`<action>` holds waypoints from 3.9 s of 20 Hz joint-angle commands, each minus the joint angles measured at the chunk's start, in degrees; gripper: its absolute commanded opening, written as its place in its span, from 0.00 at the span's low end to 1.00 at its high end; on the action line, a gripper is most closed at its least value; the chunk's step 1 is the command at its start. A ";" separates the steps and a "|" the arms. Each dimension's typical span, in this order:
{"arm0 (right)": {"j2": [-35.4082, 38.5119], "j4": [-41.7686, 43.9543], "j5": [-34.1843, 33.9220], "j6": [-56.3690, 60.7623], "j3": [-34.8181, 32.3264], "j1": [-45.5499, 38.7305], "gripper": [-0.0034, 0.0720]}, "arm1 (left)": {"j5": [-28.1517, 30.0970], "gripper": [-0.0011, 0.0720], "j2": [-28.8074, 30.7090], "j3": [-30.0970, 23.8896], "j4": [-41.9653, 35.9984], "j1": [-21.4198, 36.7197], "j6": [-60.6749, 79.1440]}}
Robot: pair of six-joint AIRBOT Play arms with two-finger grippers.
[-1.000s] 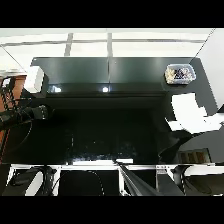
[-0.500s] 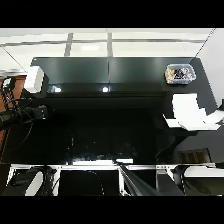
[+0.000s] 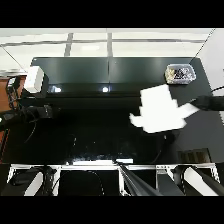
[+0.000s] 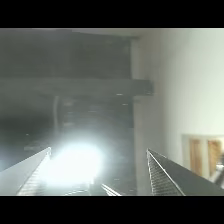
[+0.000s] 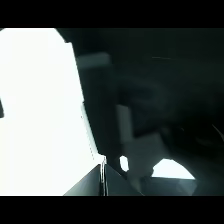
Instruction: Fold the box and place the chain.
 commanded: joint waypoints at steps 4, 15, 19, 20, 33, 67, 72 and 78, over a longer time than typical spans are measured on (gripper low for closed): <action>14.03 24.65 -24.72 0.61 -23.67 24.02 0.07 | 5.77 0.99 -9.73 0.74 -12.22 -10.19 6.16; 13.99 26.60 -37.03 1.40 -27.54 44.89 0.08 | -5.81 0.99 -44.96 18.10 -32.61 -14.21 15.30; 13.99 26.60 -36.87 1.40 -27.54 44.87 0.08 | -12.63 0.99 -52.61 22.71 -33.07 -18.47 16.04; 13.99 26.60 -36.87 1.40 -27.54 44.87 0.08 | -15.04 0.99 -54.49 23.80 -34.10 -19.87 18.84; 13.99 26.56 -36.63 1.36 -27.54 44.87 0.08 | -30.10 0.39 -61.37 33.20 -26.03 -20.31 32.72; 11.02 -8.00 -11.69 -37.07 -17.22 50.47 0.98 | 9.38 0.05 -44.72 17.46 -20.24 -36.72 78.51; 7.15 -7.06 -10.88 -42.14 -18.32 51.56 0.97 | 9.40 0.05 -44.74 17.46 -20.24 -36.74 78.53; 2.54 0.74 -13.51 -49.22 -18.56 51.58 0.97 | 9.38 0.05 -44.74 17.46 -20.26 -36.76 78.51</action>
